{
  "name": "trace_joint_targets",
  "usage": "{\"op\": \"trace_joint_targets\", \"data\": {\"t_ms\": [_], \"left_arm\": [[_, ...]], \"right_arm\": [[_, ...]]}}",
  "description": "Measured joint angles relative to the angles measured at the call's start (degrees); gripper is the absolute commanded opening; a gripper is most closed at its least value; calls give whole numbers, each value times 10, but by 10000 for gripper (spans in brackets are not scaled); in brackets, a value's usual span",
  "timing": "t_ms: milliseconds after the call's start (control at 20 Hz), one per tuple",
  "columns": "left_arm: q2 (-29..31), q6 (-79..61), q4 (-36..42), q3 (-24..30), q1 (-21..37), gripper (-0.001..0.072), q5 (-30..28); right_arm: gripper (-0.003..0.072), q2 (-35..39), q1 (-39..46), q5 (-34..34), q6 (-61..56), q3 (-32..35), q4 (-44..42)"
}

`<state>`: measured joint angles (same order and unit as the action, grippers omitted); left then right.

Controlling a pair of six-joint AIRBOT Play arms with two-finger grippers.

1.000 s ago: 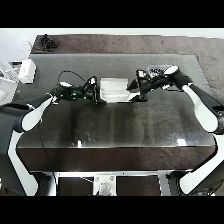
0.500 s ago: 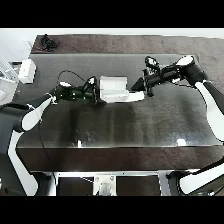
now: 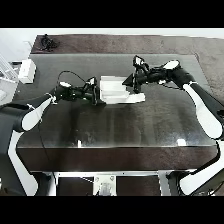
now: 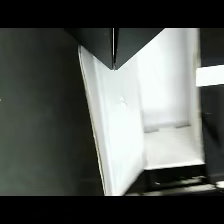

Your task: Fold the box and place the chain.

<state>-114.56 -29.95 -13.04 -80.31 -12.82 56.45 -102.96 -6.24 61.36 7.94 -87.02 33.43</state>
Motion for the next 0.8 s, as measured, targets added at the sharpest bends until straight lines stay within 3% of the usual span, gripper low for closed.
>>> {"op": "trace_joint_targets", "data": {"t_ms": [350,800], "left_arm": [[0,1,1,0,0,466,1],[0,1,1,0,0,466,3]], "right_arm": [[6,-46,-4,-103,15,0,-3],[3,-42,0,-41,21,0,-2]]}}
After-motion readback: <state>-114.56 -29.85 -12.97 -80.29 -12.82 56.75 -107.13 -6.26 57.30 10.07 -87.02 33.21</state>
